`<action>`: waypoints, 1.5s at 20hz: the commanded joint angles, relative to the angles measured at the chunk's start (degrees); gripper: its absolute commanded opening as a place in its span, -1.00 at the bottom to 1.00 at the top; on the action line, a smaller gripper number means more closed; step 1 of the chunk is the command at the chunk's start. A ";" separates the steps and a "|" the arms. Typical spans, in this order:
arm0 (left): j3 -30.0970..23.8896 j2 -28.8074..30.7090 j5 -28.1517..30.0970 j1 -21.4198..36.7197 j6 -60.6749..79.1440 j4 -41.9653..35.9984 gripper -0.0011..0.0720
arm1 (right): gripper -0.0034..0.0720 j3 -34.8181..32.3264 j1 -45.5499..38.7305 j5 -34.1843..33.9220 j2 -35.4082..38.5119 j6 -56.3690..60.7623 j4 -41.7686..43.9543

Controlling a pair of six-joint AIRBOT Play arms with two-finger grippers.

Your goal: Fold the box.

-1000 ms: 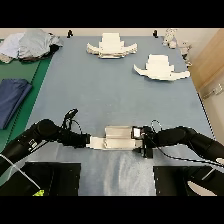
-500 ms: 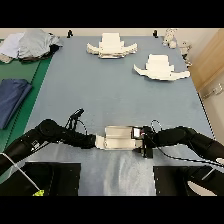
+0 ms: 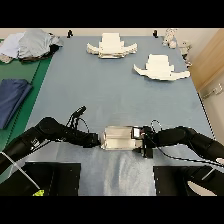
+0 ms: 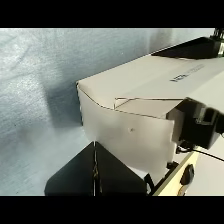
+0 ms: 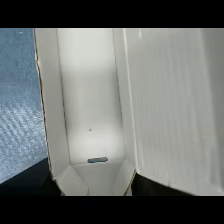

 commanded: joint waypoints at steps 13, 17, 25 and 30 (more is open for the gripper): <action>0.90 0.00 1.18 -1.73 -2.12 -3.78 -0.07 | 0.31 0.00 -0.02 0.00 0.00 0.02 0.02; 2.75 -0.02 6.40 -8.83 -13.73 4.15 -0.07 | 0.31 0.00 -0.02 0.00 0.00 0.02 0.02; 12.50 -7.74 6.43 -20.33 -33.92 20.83 -0.07 | 0.31 -0.02 -0.02 0.00 0.00 0.02 0.02; 20.63 -15.45 0.70 -25.29 -44.85 30.05 -0.07 | 0.31 -0.02 -0.02 0.00 0.00 0.02 0.02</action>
